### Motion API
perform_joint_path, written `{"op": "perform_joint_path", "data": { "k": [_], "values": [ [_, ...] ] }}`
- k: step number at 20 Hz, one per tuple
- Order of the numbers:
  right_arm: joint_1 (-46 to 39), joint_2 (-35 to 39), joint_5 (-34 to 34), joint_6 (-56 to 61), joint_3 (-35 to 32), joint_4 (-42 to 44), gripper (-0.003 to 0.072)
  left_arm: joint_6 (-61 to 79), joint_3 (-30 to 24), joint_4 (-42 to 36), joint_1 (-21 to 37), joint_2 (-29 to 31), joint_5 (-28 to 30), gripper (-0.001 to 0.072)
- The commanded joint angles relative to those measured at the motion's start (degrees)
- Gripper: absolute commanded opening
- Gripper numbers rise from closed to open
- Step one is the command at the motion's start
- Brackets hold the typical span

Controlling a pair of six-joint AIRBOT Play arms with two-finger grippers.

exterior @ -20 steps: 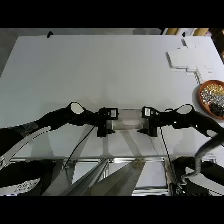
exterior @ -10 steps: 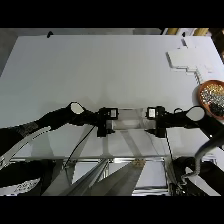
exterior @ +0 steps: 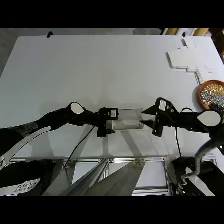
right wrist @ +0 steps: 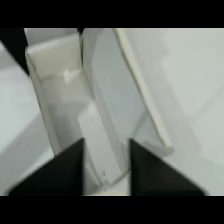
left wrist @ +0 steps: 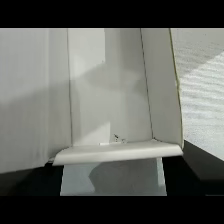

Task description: Fold the box and place the chain.

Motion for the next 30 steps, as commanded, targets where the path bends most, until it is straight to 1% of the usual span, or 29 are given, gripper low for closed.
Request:
{"op": "perform_joint_path", "data": {
  "k": [1,3,6,8,13,16,18,20,22,24,26,28,30],
  "values": [
    [3.0,-5.3,-6.4,-1.7,-0.1,11.8,0.0009,0.0,0.0,0.0,0.0,0.0,0.0,0.0334],
    [5.5,-9.8,-13.0,-3.2,-0.1,15.7,0.0015,0.0,0.0,0.0,0.0,0.0,0.0,0.0334],
    [7.2,-15.5,-23.7,-1.5,-0.1,20.4,0.0015,0.0,0.0,0.0,0.0,0.0,0.0,0.0334],
    [7.2,-18.1,-27.1,1.9,-0.1,21.6,0.0015,0.0,0.0,0.0,0.0,0.0,0.0,0.0334],
    [7.2,-19.1,-27.0,3.9,-0.1,21.0,0.0015,0.0,0.0,0.0,0.0,0.0,0.0,0.0334],
    [7.2,-19.1,-26.6,11.4,-0.1,16.2,0.0015,0.0,0.0,0.0,0.0,0.0,0.0,0.0334],
    [7.2,-18.9,-24.9,15.1,-0.1,13.6,0.0015,0.0,0.0,0.0,0.0,0.0,0.0,0.0334],
    [7.2,-16.8,-21.7,15.3,-0.1,13.6,0.0015,0.0,0.0,0.0,0.0,0.0,0.0,0.0334],
    [7.1,-12.0,-18.6,15.3,-0.1,13.1,0.0014,0.0,0.0,0.0,0.0,0.0,0.0,0.0334],
    [7.1,-5.4,-16.3,15.5,-0.1,9.8,0.0014,0.0,0.0,0.0,0.0,0.0,0.0,0.0334],
    [7.1,1.5,-14.8,15.5,-0.1,2.8,0.0014,0.0,0.0,0.0,0.0,0.0,0.0,0.0334],
    [7.1,7.3,-12.4,15.5,-0.1,-9.3,0.0014,0.0,0.0,0.0,0.0,0.0,0.0,0.0334],
    [7.1,10.6,-7.1,15.5,-0.1,-23.1,0.0014,0.0,0.0,0.0,0.0,0.0,0.0,0.0334]
  ]
}}
